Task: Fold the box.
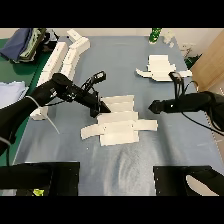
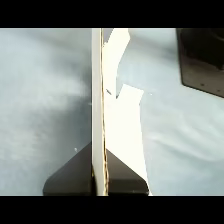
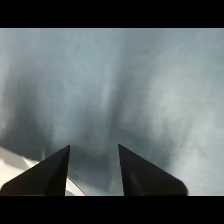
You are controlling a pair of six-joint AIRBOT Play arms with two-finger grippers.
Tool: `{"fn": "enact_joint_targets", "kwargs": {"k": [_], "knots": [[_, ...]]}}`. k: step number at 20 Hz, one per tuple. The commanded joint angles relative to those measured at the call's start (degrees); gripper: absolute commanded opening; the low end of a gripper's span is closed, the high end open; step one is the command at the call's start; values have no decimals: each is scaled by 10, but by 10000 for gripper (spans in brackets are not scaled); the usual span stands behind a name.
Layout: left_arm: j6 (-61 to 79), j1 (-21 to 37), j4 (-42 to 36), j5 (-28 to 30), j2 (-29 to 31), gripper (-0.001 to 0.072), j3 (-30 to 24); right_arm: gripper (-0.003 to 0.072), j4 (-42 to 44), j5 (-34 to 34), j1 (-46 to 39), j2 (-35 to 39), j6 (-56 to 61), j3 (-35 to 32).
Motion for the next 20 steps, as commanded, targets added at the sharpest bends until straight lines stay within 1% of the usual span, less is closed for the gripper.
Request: {"fn": "enact_joint_targets", "kwargs": {"k": [1, 2, 4, 5, 8, 12, 15, 17, 18, 20], "knots": [[75, -35, 0, 105, 89, 9, -57, 287, -21, 2, -14, 1, 73, 49], [88, -46, 0, 126, 108, 9, -83, 200, -12, 1, -14, -1, 73, 48], [111, -79, -4, 172, 134, 10, -136, 185, 4, 2, -12, -3, 73, 45], [123, -97, -6, 195, 139, 10, -156, 138, 11, 2, -12, -4, 73, 43], [124, -132, -6, 254, 128, 14, -197, 137, 18, 1, -9, -4, 73, 41], [115, -133, -6, 263, 96, 14, -202, 137, 23, 1, -2, -4, 73, 41], [115, -132, 0, 281, 95, 14, -197, 137, 24, 1, -2, -4, 73, 41], [110, -117, -3, 253, 95, 13, -180, 138, 24, -5, -2, -4, 73, 41], [98, -103, -3, 222, 95, 13, -165, 137, 24, -10, -2, -4, 73, 41], [92, -65, -1, 141, 94, 13, -138, 137, 24, -16, -2, -4, 73, 41]]}}
